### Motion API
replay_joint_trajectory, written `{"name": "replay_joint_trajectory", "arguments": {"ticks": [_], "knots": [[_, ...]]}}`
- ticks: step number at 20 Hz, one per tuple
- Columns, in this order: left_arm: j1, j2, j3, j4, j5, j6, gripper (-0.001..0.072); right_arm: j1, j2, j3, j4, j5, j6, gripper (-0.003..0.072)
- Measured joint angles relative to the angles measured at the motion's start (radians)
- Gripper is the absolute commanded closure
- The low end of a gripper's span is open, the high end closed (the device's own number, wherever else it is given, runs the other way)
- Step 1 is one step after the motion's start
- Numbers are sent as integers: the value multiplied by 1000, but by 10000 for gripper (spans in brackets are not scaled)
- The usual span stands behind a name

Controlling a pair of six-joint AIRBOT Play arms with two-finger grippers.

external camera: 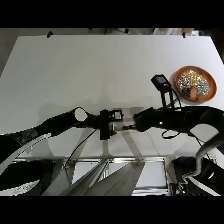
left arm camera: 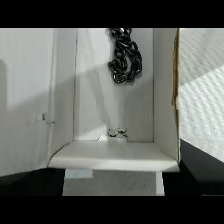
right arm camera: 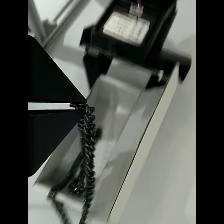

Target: Fold the box and place the chain.

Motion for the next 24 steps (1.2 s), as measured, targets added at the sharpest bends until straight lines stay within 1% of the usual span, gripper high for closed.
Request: {"name": "replay_joint_trajectory", "arguments": {"ticks": [3,6,7,8,10,12,15,18,21,24], "knots": [[0,0,0,0,0,0,458,62,-34,0,24,-74,0,668],[0,0,0,0,0,0,458,97,-98,0,32,-104,2,666],[0,0,0,0,0,0,458,104,-124,0,30,-109,8,636],[0,0,0,0,0,0,458,109,-149,0,27,-113,14,579],[0,0,0,0,-1,0,458,113,-185,0,15,-115,20,503],[0,0,0,-3,-2,-2,458,106,-206,8,14,-106,23,503],[0,0,0,-2,0,-3,458,59,-209,75,14,-10,22,510],[0,0,0,1,0,1,458,-23,-197,162,-65,188,17,512],[0,0,0,1,0,1,458,-117,-193,197,-165,344,15,514],[0,0,0,1,0,0,458,-208,-210,193,-247,397,-11,512]]}}
